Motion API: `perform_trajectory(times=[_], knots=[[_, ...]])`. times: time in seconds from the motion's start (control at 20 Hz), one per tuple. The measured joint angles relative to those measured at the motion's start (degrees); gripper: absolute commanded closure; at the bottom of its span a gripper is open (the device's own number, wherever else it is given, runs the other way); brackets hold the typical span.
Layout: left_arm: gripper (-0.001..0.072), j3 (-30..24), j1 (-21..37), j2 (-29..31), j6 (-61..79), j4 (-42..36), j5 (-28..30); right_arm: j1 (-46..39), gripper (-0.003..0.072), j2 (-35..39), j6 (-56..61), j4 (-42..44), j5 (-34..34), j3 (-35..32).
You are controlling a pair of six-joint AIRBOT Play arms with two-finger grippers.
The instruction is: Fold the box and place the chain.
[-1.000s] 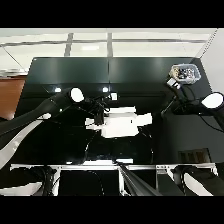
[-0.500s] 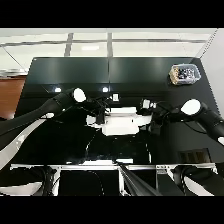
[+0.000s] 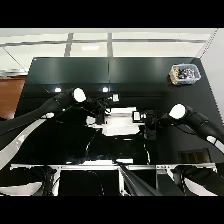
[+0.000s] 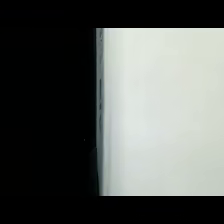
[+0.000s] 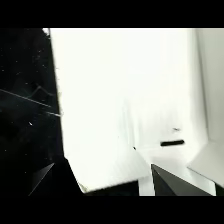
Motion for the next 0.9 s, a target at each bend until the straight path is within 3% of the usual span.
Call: perform_trajectory(times=[0.35, 0.6, 0.9], knots=[[0.0682, -0.02, 0.00, 0.00, 0.00, 0.00, -0.04, 3.23, -0.0015, -0.50, -0.87, 3.48, -9.25, 0.66], [0.0682, 0.00, 0.00, 0.00, 0.00, -0.02, -0.07, -1.14, -0.0015, 2.45, -0.96, 4.59, -9.51, 1.03], [0.0681, 0.00, 0.00, 0.00, -0.02, 0.00, 0.00, -6.86, -0.0015, 0.83, -8.63, 15.23, -8.72, 1.05]])
